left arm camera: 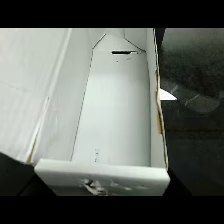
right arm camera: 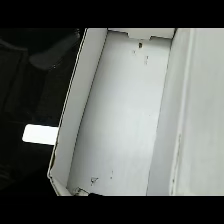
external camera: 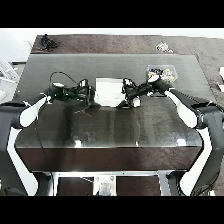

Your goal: Fold the box and place the chain.

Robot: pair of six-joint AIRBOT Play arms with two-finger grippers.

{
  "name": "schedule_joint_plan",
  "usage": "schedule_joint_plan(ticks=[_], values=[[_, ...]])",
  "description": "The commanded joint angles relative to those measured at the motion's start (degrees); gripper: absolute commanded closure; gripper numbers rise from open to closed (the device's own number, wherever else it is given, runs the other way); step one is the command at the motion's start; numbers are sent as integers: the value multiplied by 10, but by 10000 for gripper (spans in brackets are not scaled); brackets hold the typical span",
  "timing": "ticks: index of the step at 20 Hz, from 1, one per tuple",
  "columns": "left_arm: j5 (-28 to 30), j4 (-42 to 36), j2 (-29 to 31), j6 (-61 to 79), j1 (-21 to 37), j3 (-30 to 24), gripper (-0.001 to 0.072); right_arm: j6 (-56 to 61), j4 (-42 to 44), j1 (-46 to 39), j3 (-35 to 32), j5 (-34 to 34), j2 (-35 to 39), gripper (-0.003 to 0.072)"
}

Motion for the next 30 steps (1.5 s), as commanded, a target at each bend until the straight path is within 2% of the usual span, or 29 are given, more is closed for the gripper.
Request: schedule_joint_plan(ticks=[1, 6, 7, 8, 30], values=[[3, 0, -1, 2, 0, 0, -7, 1, 0, 0, 0, 1, 0, 123], [-3, 1, -1, 12, 0, 0, 17, 1, 0, 0, 0, 1, 0, 122], [-5, 3, -1, 12, 0, 0, 166, 1, 0, 0, 0, 1, 0, 123], [-10, 3, -1, 12, 0, 0, 246, 1, 0, 0, 0, 1, 0, 123], [-17, 6, -1, 12, 0, 0, 247, -2, 2, 0, 0, 1, 0, 123]])
